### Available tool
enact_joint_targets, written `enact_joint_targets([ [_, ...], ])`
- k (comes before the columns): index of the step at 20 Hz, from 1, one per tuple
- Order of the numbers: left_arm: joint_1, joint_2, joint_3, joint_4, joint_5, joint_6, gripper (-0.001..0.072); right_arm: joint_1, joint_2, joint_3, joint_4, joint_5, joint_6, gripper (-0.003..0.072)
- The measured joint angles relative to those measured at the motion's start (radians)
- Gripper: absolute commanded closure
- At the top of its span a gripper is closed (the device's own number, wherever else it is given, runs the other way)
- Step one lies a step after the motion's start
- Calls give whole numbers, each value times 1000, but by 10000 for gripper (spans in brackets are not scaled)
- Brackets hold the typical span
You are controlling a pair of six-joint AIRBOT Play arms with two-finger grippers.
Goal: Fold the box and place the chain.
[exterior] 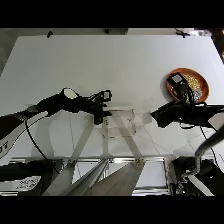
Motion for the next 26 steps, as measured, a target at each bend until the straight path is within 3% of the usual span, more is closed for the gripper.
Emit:
enact_joint_targets([
  [7, 0, 0, 0, 1, 0, 0, 700, 0, -6, 0, 3, 50, -63, 236],
  [8, 0, 0, 0, 1, 0, 0, 700, 0, -12, 0, 6, 82, -106, 390],
  [9, 0, 0, 0, 1, 0, 0, 700, 0, -20, 0, 13, 121, -160, 683],
  [13, 0, 0, 0, 1, 0, -1, 700, 26, -47, 0, 96, 219, -414, 678],
  [16, 0, 0, 0, 1, 0, -1, 700, 132, -54, 0, 73, 172, -522, 679],
  [19, 0, 0, 0, 1, 0, -1, 700, 308, -58, -20, -45, 75, -512, 676],
  [20, 0, 0, 0, 1, 0, -1, 700, 358, -58, -35, -90, 52, -486, 576],
  [22, 0, 0, 0, 1, 0, -1, 700, 433, -59, -84, -163, 15, -418, 115],
  [23, 0, 0, 0, 1, 0, -1, 700, 454, -60, -113, -184, -6, -394, -32],
  [26, 0, 0, 0, 1, 0, -1, 700, 491, -61, -192, -219, -95, -346, -25],
])
